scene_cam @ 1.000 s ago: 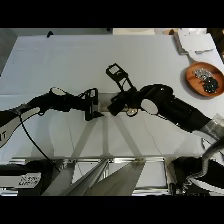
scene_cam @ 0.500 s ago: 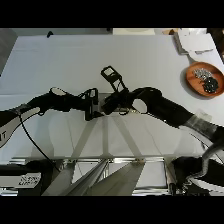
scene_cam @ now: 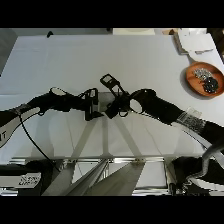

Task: Fold the box and place the chain.

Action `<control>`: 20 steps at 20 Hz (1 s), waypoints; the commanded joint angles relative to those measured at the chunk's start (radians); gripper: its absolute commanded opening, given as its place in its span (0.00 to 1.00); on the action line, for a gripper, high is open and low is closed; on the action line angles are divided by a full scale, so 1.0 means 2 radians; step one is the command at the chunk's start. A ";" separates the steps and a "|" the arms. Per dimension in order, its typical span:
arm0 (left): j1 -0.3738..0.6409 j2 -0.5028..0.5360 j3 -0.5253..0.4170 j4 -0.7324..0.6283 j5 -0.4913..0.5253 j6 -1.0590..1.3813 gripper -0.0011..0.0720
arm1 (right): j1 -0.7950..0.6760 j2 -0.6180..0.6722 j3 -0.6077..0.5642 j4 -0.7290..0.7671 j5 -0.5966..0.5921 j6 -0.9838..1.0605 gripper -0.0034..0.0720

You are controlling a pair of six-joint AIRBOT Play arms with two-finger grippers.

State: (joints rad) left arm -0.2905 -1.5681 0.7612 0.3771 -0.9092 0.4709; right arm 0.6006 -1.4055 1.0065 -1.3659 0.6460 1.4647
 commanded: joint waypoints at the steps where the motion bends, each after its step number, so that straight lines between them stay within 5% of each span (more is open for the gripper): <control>1: 0.000 0.000 0.000 0.000 0.000 0.000 0.45 | -0.003 0.011 0.000 0.000 0.020 -0.008 0.50; 7: 0.000 0.000 0.000 0.000 0.000 0.000 0.45 | -0.059 0.110 0.000 0.007 0.123 -0.149 0.50; 14: 0.000 0.000 0.000 0.000 0.000 0.000 0.45 | -0.252 0.143 -0.002 0.096 0.239 -0.451 0.52; 16: 0.000 0.000 0.000 0.000 0.000 0.000 0.45 | -0.278 0.129 -0.002 0.096 0.232 -0.529 0.80; 20: 0.000 0.000 0.000 0.000 0.000 0.000 0.45 | -0.280 0.083 -0.002 0.122 0.232 -0.641 0.82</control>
